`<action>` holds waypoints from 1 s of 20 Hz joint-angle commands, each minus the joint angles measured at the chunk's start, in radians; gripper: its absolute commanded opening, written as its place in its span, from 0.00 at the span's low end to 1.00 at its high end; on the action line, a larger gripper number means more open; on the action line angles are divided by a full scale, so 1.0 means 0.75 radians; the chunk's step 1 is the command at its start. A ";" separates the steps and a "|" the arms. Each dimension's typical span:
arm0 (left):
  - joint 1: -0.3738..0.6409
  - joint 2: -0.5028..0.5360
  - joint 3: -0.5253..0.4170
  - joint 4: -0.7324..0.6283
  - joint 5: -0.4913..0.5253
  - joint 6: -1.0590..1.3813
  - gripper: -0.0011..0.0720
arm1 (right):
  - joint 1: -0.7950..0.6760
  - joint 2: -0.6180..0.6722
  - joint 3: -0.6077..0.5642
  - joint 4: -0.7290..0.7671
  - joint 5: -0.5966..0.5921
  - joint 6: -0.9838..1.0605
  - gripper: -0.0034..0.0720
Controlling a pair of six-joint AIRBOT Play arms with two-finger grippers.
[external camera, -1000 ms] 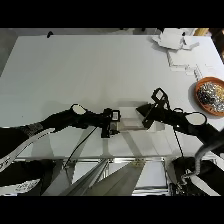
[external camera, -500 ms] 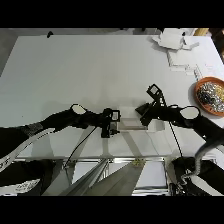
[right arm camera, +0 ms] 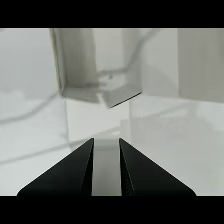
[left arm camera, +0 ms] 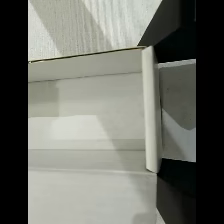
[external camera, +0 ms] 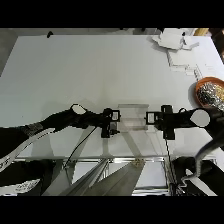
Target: Fold the box and place the chain.
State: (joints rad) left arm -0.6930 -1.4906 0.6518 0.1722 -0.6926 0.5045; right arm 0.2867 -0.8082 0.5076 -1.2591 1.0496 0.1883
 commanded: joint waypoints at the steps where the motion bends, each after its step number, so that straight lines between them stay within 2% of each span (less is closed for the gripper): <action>1: -0.001 -0.001 0.001 0.000 0.001 -0.001 0.30 | -0.024 -0.026 -0.051 -0.032 -0.013 -0.196 0.29; 6: -0.001 -0.001 0.001 0.000 0.001 -0.001 0.30 | -0.089 -0.115 -0.075 0.242 -0.126 -0.371 0.29; 17: -0.001 -0.001 0.001 0.001 0.000 -0.001 0.30 | -0.088 -0.338 -0.075 0.680 -0.167 -0.486 0.29; 19: -0.001 -0.001 0.001 0.001 0.000 -0.001 0.30 | -0.088 -0.362 -0.075 0.711 -0.170 -0.489 0.46; 20: -0.001 -0.001 0.001 0.000 0.000 -0.001 0.30 | -0.087 -0.375 -0.075 0.720 -0.169 -0.488 0.50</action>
State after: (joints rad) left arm -0.6926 -1.4906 0.6518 0.1738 -0.6926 0.5034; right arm 0.2207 -1.0626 0.4519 -0.7834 0.9279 -0.1661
